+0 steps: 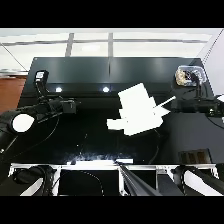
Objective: Fold the box and place the chain.
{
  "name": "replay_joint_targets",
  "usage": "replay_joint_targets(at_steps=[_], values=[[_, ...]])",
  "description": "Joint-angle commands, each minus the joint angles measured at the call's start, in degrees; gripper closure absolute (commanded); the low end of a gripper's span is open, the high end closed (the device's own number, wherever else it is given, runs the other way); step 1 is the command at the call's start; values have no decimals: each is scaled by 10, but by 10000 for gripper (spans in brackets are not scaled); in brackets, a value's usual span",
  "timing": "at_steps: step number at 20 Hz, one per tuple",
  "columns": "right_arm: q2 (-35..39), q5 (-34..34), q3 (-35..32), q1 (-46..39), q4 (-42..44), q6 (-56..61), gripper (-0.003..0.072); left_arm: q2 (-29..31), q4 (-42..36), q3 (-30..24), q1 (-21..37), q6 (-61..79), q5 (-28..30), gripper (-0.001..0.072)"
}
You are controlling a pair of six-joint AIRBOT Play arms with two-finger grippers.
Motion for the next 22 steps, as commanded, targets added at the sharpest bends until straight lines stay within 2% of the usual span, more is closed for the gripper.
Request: replay_joint_targets(at_steps=[1,7,10,12,15,16,18,20,22], values=[[12,-50,-49,64,64,-31,640,-5,-17,0,0,0,0,10],[15,-81,-108,176,177,-135,641,-5,-37,0,-14,2,-6,9],[19,-89,-149,217,268,-239,641,-9,-38,0,-23,2,-21,9],[37,-94,-177,222,299,-275,641,-13,-41,0,-23,1,-52,9],[82,-105,-206,220,276,-276,641,-15,-75,0,-12,-1,-155,10],[91,-104,-211,220,275,-276,641,-17,-97,-4,-8,8,-181,9],[97,-103,-216,220,277,-273,641,-18,-174,-35,-7,60,-177,10],[97,-103,-216,220,277,-273,641,-21,-291,-85,-5,143,-148,9],[97,-103,-216,220,277,-272,641,-31,-390,-137,-5,230,-92,10]])
